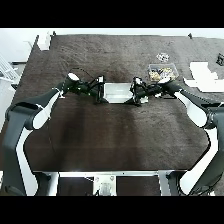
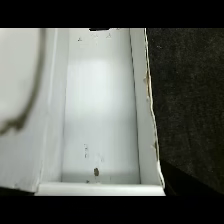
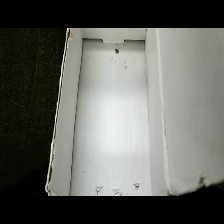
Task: Fold the box and place the chain.
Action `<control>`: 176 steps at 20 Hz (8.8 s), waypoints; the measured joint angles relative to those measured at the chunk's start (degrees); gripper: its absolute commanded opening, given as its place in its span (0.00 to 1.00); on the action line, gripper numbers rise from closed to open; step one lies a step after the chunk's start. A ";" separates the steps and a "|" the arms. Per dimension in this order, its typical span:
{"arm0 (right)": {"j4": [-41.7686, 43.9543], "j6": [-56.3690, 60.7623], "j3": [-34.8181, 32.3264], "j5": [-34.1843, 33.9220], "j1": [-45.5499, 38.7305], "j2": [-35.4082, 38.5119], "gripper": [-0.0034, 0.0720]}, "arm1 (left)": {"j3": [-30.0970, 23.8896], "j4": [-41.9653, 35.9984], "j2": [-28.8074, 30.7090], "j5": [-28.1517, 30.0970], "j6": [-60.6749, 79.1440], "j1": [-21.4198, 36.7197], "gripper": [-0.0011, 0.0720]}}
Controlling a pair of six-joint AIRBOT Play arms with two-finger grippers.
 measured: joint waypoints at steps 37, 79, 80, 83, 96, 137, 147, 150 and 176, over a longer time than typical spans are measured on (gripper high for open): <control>-7.37 9.42 0.02 4.57 -6.45 7.06 1.00 | 0.00 -0.04 0.00 -0.02 -0.07 0.02 0.67; -6.56 25.66 7.08 -6.91 1.51 2.78 0.05 | 0.00 -0.07 0.00 -0.74 -0.52 0.02 0.67; -6.56 25.66 7.19 -6.86 1.62 2.67 0.05 | 0.00 -0.07 0.00 -0.76 -0.52 0.02 0.67; -6.84 25.57 7.89 -6.71 1.81 2.75 0.05 | 0.00 -0.02 0.00 -0.81 -0.48 0.09 0.67; -11.76 26.05 -2.38 -6.56 -2.08 18.97 0.87 | 0.00 -0.02 0.00 -0.70 -0.46 0.00 0.67; -3.72 4.35 -7.91 -10.93 2.23 11.02 0.45 | 0.00 0.07 0.00 -0.76 -0.50 0.04 0.67; -3.52 3.91 -7.91 -10.75 2.29 10.84 0.80 | 0.00 -0.07 0.00 -0.63 -0.44 0.04 0.67; -3.82 3.87 -7.91 -10.75 2.29 10.84 0.66 | 0.00 -0.07 0.00 -0.66 -0.46 0.02 0.67; -16.55 55.32 -8.44 -10.69 -11.89 22.69 0.06 | 0.00 -0.02 0.00 -0.68 -0.50 0.02 0.67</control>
